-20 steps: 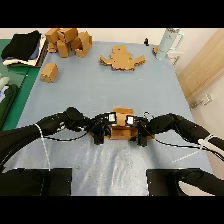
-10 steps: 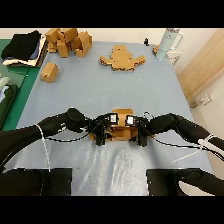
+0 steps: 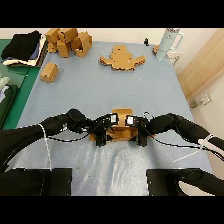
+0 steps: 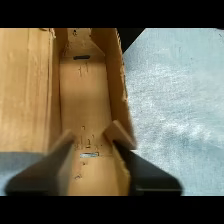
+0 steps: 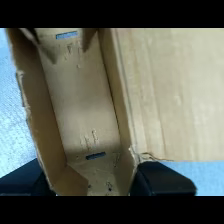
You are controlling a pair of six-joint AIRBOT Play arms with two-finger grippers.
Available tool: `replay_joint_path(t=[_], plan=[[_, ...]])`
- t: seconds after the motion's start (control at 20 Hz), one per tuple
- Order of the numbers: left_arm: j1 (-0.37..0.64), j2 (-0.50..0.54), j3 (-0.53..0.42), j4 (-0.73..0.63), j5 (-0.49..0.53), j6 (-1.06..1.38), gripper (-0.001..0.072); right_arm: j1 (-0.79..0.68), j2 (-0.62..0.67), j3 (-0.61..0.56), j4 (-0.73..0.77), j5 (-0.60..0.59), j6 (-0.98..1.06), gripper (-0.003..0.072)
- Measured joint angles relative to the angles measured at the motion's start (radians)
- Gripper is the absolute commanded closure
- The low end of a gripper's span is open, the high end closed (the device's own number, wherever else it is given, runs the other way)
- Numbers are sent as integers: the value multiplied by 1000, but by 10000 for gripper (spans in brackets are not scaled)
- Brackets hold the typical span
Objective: Fold the box.
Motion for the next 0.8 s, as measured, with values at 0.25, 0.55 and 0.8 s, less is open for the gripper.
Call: replay_joint_path(t=[0.25,0.55,0.8], plan=[[0,-1,0,0,-3,-9,382,0,0,0,0,0,0,149],[0,61,0,87,-6,-105,667,0,0,0,0,0,0,149],[45,203,0,386,-60,-509,697,0,0,0,0,0,0,149]])
